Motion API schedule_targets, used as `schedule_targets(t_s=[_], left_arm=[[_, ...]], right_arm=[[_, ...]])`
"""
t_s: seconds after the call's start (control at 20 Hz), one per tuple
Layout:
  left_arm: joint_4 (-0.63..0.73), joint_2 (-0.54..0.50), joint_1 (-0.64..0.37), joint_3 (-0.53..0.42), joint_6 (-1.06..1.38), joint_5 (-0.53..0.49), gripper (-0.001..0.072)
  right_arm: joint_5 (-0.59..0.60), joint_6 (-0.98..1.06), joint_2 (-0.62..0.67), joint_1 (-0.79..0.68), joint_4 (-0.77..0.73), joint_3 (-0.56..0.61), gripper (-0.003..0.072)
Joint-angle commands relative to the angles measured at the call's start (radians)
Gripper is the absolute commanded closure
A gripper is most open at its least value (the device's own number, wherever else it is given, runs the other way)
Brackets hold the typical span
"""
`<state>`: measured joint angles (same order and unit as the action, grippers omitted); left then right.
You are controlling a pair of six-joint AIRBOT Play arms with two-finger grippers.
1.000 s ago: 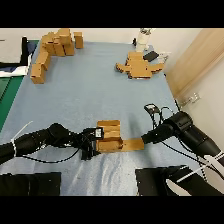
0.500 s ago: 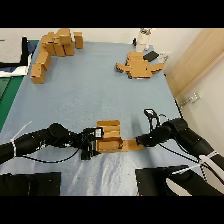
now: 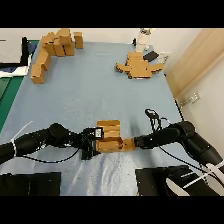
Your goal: Fold the box.
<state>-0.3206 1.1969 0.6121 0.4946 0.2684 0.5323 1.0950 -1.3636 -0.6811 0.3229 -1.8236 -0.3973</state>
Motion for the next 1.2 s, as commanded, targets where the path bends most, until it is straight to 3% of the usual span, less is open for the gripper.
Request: schedule_targets(t_s=[0.0,0.2,0.5,0.55,0.6,0.75,0.85,1.15], left_arm=[[-0.001,0.0,-0.001,0.001,0.0,0.0,0.0211],[-0.001,0.0,-0.001,0.001,0.0,0.0,0.0211],[-0.001,0.0,-0.001,0.001,0.0,0.001,0.0211],[-0.001,0.0,-0.001,0.001,0.0,0.0,0.0211],[-0.001,0.0,-0.001,0.001,0.0,0.0,0.0211],[-0.001,0.0,-0.001,0.001,0.0,0.0,0.0211],[-0.001,0.0,-0.001,0.001,0.0,0.0,0.0212],[-0.001,0.0,-0.001,0.001,0.0,0.0,0.0211]], right_arm=[[-0.048,-0.038,-0.052,0.001,-0.058,0.021,0.0681],[-0.109,-0.13,-0.126,0.003,-0.198,0.021,0.0681],[-0.06,-0.137,-0.09,0.003,-0.208,-0.088,0.0667],[-0.053,-0.137,-0.088,0.003,-0.208,-0.103,0.0564],[-0.05,-0.136,-0.088,0.003,-0.209,-0.113,0.051],[-0.037,-0.137,-0.088,0.003,-0.217,-0.138,0.0502],[-0.03,-0.137,-0.088,0.003,-0.248,-0.145,0.0272],[0.009,-0.137,-0.147,0.094,-0.279,-0.146,0.0204]])
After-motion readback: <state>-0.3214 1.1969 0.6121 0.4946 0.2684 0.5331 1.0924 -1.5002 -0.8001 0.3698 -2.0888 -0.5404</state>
